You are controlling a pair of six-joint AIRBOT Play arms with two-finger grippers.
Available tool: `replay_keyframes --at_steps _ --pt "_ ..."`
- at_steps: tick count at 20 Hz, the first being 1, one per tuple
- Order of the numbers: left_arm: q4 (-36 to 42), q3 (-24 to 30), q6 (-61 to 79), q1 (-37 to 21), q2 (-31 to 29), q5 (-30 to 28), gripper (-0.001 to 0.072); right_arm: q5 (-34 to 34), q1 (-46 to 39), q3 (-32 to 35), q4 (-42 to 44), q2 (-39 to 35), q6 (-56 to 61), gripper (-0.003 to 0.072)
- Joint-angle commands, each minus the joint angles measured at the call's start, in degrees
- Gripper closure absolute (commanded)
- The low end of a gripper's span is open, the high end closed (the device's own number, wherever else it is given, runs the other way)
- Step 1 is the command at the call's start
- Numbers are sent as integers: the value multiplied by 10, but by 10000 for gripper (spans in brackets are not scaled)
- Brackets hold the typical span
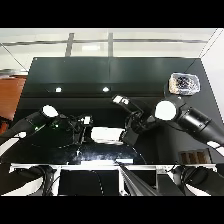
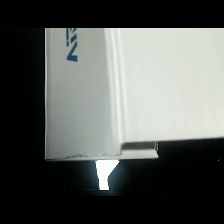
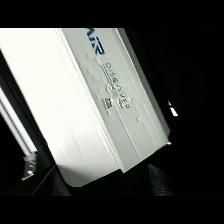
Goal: Fold the box and place the chain.
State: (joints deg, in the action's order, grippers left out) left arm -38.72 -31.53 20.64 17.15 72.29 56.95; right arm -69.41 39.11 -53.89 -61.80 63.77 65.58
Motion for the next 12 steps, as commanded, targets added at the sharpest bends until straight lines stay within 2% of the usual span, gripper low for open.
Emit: replay_keyframes --at_steps 1,4,8,12 --pt "0 0 -1 0 0 0 224 -39 -41 -17 74 -1 9 -9" --pt "0 0 -1 0 0 0 224 -51 -68 -17 71 0 12 -8" --pt "0 0 -1 0 0 0 224 -51 -92 -17 15 0 54 -8" --pt "0 0 -1 0 0 0 224 -93 -97 -17 30 13 53 -8"
